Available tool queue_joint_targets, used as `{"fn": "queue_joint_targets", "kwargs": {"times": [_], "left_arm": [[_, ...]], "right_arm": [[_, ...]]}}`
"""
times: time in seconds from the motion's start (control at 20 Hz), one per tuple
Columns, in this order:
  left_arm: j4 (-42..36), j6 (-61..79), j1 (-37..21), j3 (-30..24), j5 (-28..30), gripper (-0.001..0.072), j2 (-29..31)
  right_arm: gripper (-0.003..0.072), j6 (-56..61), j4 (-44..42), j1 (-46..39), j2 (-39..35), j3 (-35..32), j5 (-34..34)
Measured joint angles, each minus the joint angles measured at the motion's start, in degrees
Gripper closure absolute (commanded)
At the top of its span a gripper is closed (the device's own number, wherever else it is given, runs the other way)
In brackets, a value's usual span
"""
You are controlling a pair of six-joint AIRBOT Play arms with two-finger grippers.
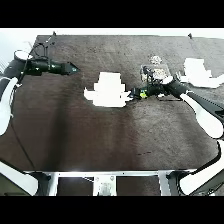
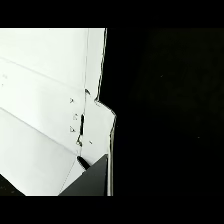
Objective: Fold the box and place the chain.
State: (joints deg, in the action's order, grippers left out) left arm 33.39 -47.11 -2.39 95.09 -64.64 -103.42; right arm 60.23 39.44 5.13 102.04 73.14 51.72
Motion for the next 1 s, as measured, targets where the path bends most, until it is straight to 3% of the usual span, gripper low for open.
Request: {"fn": "queue_joint_targets", "kwargs": {"times": [0.25,0.5,1.0], "left_arm": [[6.95,-3.02,4.11,6.93,-1.62,0.0218,-5.4],[8.52,-4.42,7.08,12.44,-1.75,0.0218,-10.78],[11.61,-3.65,10.25,16.63,0.13,0.0219,-15.34]], "right_arm": [[0.068,-2.14,0.61,0.59,-3.08,-2.14,-3.63],[0.068,-4.15,0.44,0.9,-3.85,-2.56,-4.48],[0.0679,-5.88,0.02,2.23,-4.22,-2.62,-4.85]]}}
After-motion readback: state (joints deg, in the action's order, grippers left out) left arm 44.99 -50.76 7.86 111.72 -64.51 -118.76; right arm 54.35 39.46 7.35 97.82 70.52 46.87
